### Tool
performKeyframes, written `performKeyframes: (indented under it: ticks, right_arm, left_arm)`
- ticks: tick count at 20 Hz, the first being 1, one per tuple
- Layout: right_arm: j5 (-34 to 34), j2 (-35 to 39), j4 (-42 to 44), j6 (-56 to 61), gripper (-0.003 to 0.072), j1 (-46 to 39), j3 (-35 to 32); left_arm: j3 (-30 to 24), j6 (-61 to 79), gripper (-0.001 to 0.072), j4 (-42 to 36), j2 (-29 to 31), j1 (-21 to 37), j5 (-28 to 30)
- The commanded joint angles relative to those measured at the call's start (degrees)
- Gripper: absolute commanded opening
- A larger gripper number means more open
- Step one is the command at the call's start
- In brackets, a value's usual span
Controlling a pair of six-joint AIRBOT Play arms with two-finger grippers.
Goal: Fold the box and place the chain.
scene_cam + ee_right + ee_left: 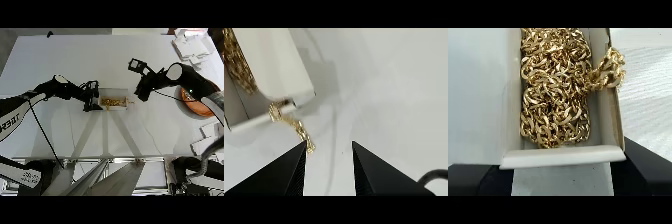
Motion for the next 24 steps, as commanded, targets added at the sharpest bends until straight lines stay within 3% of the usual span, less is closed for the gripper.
performKeyframes:
  ticks: [1,7,12,13,15,17,24]
  right_arm:
    - [-1.0,-2.0,4.4,-12.8,0.0322,-3.1,-3.9]
    - [-0.7,-10.4,16.8,-32.8,0.0337,-2.3,-4.0]
    - [-1.4,-13.1,20.4,-34.8,0.0337,-0.2,-4.0]
    - [-1.7,-13.2,20.7,-34.8,0.0321,-0.1,-4.0]
    - [-2.7,-13.2,20.6,-34.8,0.0143,0.0,-4.0]
    - [-2.6,-13.2,19.9,-34.6,0.0028,0.0,-4.0]
    - [-2.5,-9.6,9.9,-23.1,0.0011,0.0,-4.0]
  left_arm:
    - [0.0,0.0,0.0277,0.0,0.0,0.0,0.0]
    - [0.0,0.0,0.0277,0.0,0.0,0.0,0.0]
    - [0.0,0.0,0.0277,0.0,0.0,0.0,0.0]
    - [0.0,0.0,0.0277,0.0,0.0,0.0,0.0]
    - [0.0,0.0,0.0277,0.0,0.0,0.0,0.0]
    - [0.0,0.0,0.0277,0.0,0.0,0.0,0.0]
    - [0.0,0.0,0.0277,0.0,0.0,0.0,0.0]
